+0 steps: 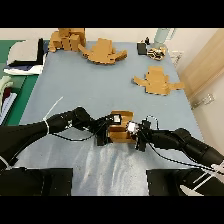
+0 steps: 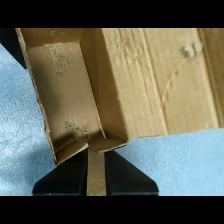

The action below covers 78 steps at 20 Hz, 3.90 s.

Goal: Fold the box.

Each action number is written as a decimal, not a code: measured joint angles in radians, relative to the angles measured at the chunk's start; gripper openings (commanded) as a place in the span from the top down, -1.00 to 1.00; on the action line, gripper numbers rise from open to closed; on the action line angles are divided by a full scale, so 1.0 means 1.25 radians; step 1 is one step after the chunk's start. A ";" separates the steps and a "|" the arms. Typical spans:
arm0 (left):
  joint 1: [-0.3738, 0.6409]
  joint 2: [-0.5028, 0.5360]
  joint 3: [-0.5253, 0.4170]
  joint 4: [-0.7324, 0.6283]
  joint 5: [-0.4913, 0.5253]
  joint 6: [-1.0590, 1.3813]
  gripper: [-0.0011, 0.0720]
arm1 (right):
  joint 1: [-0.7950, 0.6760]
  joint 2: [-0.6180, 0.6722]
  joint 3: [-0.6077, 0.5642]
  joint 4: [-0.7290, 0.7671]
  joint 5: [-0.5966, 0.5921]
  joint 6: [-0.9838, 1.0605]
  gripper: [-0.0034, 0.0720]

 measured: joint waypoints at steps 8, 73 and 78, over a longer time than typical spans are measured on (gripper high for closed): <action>0.000 0.000 0.000 0.000 0.000 0.000 -0.57 | -0.031 0.019 0.000 -0.038 -0.063 0.025 -0.05; 0.000 0.000 0.000 0.000 0.000 0.000 -0.57 | -0.175 -0.122 0.123 0.307 -0.255 -0.363 -0.44; 0.000 0.000 0.000 0.000 0.000 0.000 -0.57 | -0.179 -0.108 0.123 0.284 -0.293 -0.233 0.90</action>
